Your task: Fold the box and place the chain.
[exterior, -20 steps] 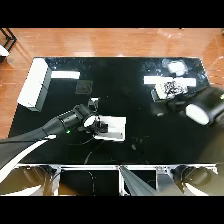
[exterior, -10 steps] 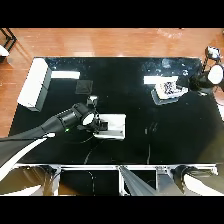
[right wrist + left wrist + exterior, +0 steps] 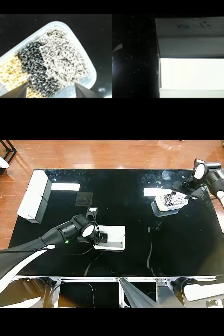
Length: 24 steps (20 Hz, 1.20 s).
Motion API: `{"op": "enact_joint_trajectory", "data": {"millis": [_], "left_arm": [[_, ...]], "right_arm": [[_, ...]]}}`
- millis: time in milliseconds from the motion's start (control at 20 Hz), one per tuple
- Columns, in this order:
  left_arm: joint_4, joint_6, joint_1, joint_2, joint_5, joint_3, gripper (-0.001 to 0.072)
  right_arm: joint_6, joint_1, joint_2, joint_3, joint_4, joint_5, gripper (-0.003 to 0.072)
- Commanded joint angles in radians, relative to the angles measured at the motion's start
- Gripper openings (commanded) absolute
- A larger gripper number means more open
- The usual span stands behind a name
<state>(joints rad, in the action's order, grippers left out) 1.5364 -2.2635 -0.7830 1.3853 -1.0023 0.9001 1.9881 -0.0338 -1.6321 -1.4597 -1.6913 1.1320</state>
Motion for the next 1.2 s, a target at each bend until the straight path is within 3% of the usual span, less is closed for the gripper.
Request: {"op": "enact_joint_trajectory", "data": {"millis": [0, 900, 950, 1000, 1050, 1100, 1150], "left_arm": [[-0.002, 0.001, 0.001, 0.000, -0.004, 0.001, 0.0027], [-0.004, 0.000, 0.001, 0.000, 0.000, 0.001, 0.0027], [-0.004, 0.000, 0.001, 0.000, 0.000, 0.001, 0.0027], [-0.004, 0.000, 0.001, 0.000, 0.000, 0.001, 0.0027], [-0.004, 0.000, 0.001, 0.000, 0.000, 0.001, 0.0027], [-0.004, 0.000, 0.001, 0.000, 0.000, 0.001, 0.0027], [-0.004, 0.000, 0.001, 0.000, 0.000, 0.001, 0.0027]], "right_arm": [[0.021, -0.004, -0.050, -0.032, -0.066, -0.003, 0.0700], [0.020, -0.003, -0.137, -0.032, -0.095, -0.064, 0.0700], [0.019, -0.003, -0.137, -0.032, -0.095, -0.066, 0.0674], [0.019, -0.003, -0.137, -0.032, -0.095, -0.066, 0.0536], [0.019, -0.003, -0.137, -0.032, -0.095, -0.064, 0.0506], [0.019, -0.003, -0.137, -0.032, -0.095, -0.063, 0.0418], [0.019, -0.003, -0.137, -0.032, -0.095, -0.057, 0.0413]]}}
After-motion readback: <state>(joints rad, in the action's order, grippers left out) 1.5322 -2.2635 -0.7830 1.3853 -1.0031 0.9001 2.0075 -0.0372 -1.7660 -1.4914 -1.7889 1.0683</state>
